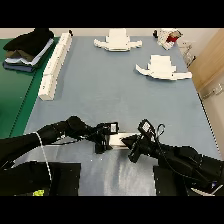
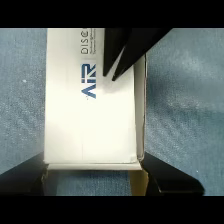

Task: Fold the box.

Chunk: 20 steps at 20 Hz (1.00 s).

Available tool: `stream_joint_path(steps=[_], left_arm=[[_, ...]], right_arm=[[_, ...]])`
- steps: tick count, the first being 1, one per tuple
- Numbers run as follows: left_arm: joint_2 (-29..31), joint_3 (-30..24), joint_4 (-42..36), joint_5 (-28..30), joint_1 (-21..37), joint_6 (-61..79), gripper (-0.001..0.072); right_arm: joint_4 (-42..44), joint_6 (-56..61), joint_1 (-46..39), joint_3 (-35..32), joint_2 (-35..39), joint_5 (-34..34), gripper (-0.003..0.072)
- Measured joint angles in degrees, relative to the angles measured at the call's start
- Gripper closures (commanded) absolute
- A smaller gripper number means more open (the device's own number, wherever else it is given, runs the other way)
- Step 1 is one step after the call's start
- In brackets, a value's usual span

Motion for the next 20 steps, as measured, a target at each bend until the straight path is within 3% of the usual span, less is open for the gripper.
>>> stream_joint_path(steps=[3,6,12,16,20], left_arm=[[0.0,0.0,0.02,0.0,-0.02,0.04,0.0244],[0.0,0.0,0.04,0.0,0.0,0.15,0.0244],[0.0,0.0,0.09,0.0,0.0,0.17,0.0244],[0.0,0.0,0.09,0.0,0.0,0.17,0.0244],[0.0,0.0,0.09,0.0,0.0,0.17,0.0244]], right_arm=[[-2.99,-0.02,-0.46,0.87,0.59,0.22,0.0628],[-4.57,-0.02,-3.87,2.78,0.74,-4.26,0.064],[-11.67,-0.02,-21.88,17.2,-3.67,-31.87,0.0686],[-13.57,-1.46,-32.98,30.53,-14.95,-49.37,0.0686],[-14.32,-2.84,-38.56,42.16,-28.02,-59.76,0.0686]])
